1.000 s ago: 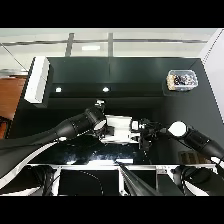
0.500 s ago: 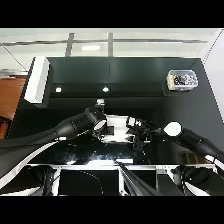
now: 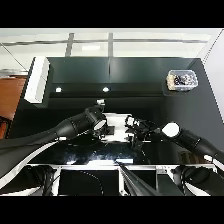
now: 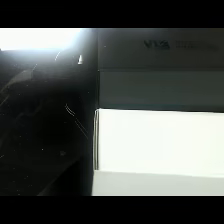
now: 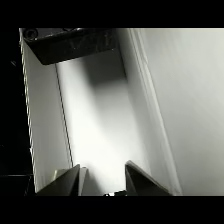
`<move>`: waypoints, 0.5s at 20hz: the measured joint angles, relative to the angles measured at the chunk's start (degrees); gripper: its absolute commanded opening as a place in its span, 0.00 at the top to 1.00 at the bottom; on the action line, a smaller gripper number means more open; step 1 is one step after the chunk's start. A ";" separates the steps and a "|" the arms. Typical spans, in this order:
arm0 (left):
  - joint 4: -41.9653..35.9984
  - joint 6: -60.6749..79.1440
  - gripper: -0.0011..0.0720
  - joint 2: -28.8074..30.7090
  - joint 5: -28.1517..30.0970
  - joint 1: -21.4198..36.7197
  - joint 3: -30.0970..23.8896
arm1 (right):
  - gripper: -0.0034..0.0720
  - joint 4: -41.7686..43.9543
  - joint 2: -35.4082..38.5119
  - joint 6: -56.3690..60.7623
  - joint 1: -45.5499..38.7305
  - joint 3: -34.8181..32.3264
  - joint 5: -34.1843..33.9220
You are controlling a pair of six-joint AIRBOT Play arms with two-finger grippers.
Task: Fold the box and place the chain.
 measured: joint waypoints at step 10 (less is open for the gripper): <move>-0.96 0.00 0.94 0.00 0.07 -0.02 0.00 | 0.90 -7.28 9.40 24.15 -14.32 1.05 11.69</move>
